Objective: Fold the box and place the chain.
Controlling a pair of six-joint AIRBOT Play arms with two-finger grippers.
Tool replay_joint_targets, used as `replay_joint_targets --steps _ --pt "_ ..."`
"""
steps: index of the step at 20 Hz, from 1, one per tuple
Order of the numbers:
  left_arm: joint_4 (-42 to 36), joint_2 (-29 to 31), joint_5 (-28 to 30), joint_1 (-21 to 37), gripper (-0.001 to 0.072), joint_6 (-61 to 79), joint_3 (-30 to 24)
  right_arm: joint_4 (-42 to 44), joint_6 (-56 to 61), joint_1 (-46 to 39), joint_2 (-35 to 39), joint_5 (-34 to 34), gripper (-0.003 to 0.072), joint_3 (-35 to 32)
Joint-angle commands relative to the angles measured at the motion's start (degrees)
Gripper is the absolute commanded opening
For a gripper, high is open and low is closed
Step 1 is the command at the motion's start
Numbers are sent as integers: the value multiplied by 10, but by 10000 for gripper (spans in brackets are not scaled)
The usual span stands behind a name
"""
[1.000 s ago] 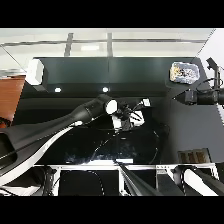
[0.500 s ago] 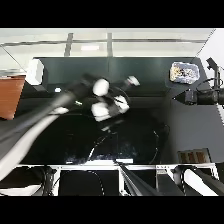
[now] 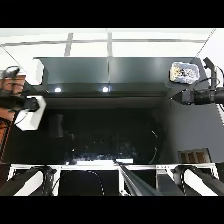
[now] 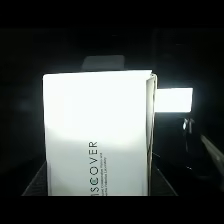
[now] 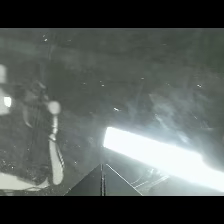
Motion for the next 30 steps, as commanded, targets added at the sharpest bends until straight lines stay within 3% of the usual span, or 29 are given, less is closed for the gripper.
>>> replay_joint_targets --steps 1,6,11,12,13,14,16,19,20,21,22,23,25,30 --pt "-118 -41 64 144 229 107 -5 0 4 45 0 -40 15 0" --pt "-131 -193 132 122 238 193 98 0 49 90 0 -148 15 0" --pt "-134 -350 130 117 238 195 257 -2 64 93 0 -162 15 0" --pt "-134 -370 131 117 308 193 278 -2 65 93 0 -162 15 0" --pt "-134 -383 132 117 625 178 292 -2 65 93 0 -162 15 0" --pt "-132 -388 130 117 710 164 305 -2 66 93 0 -162 15 0" --pt "-132 -382 88 117 709 164 349 -1 66 96 0 -163 15 0" --pt "-133 -356 -24 117 689 90 452 -2 66 125 0 -202 15 0" --pt "-134 -337 -46 117 541 19 469 -2 66 143 0 -224 15 0" --pt "-143 -314 -59 116 267 -29 469 -5 65 161 0 -240 15 0" --pt "-162 -286 -61 109 66 -28 458 -17 64 179 0 -255 15 0" --pt "-179 -250 -53 95 25 -13 434 -39 64 193 0 -260 15 0" --pt "-187 -158 -12 50 25 23 346 -78 64 204 0 -256 15 0" --pt "-175 96 140 -69 26 56 10 -78 64 204 0 -250 15 0"
